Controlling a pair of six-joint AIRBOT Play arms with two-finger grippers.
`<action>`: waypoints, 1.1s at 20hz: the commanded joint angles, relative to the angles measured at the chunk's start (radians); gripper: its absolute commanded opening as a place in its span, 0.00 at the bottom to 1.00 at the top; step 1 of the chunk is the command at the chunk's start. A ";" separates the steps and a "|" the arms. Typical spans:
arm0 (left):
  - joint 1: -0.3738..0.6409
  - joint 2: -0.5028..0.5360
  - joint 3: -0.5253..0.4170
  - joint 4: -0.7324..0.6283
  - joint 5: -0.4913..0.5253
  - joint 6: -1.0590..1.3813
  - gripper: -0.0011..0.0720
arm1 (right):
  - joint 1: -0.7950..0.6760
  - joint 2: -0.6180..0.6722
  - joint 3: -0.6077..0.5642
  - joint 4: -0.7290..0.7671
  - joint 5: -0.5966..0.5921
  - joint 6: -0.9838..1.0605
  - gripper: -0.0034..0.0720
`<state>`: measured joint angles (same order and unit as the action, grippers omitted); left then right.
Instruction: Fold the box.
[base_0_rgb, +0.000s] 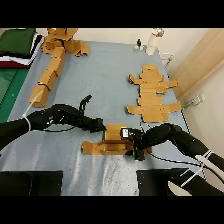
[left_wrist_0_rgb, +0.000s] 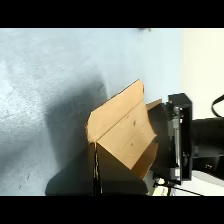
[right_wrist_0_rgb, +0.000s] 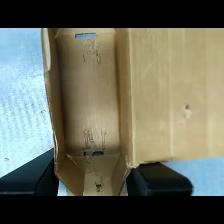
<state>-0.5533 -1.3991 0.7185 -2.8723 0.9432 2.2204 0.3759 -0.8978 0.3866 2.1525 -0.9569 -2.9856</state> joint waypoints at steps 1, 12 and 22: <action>-0.027 -0.042 0.003 -0.012 0.028 0.018 0.03 | 0.000 0.000 0.000 0.000 0.000 0.000 0.71; -0.036 -0.098 0.004 -0.005 0.028 0.012 0.03 | 0.000 0.000 0.000 -0.002 -0.002 0.000 0.71; 0.066 0.083 0.021 0.001 0.134 0.333 0.03 | 0.000 0.000 0.000 -0.003 -0.002 0.000 0.71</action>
<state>-0.5327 -1.3918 0.7410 -2.8738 1.0264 2.4050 0.3759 -0.8978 0.3862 2.1498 -0.9585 -2.9860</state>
